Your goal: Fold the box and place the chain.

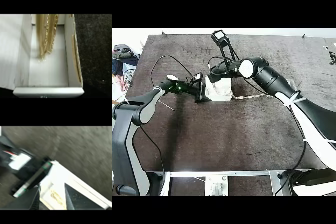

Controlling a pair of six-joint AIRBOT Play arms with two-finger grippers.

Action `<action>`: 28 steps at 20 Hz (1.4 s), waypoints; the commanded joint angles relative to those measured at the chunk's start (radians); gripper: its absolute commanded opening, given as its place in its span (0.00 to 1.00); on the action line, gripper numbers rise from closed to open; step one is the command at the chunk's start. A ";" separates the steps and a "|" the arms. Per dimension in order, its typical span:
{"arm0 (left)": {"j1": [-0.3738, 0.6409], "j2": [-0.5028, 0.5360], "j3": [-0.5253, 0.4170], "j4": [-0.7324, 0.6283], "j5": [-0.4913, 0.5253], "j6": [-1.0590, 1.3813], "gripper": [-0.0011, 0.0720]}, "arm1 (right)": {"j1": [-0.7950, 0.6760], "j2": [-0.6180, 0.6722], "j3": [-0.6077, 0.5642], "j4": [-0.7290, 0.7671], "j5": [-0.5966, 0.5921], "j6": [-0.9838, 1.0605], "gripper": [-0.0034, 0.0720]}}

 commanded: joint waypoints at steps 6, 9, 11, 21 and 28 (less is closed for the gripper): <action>0.000 -0.001 0.000 0.000 0.000 0.000 0.30 | -0.280 0.133 -0.161 -0.006 0.203 0.090 0.49; 0.000 -0.001 0.000 0.000 0.000 0.000 0.30 | -0.397 0.260 -0.385 -0.005 0.183 0.169 0.49; 0.000 -0.001 0.000 0.000 0.000 0.000 0.30 | -0.455 0.310 -0.512 -0.005 0.140 0.224 0.49; 0.000 -0.001 0.000 0.000 0.000 0.000 0.30 | -0.514 0.163 -0.653 0.070 -0.171 0.370 0.49; 0.000 -0.001 0.000 0.000 0.000 0.000 0.30 | -0.514 0.080 -0.636 0.185 -0.339 0.369 0.39</action>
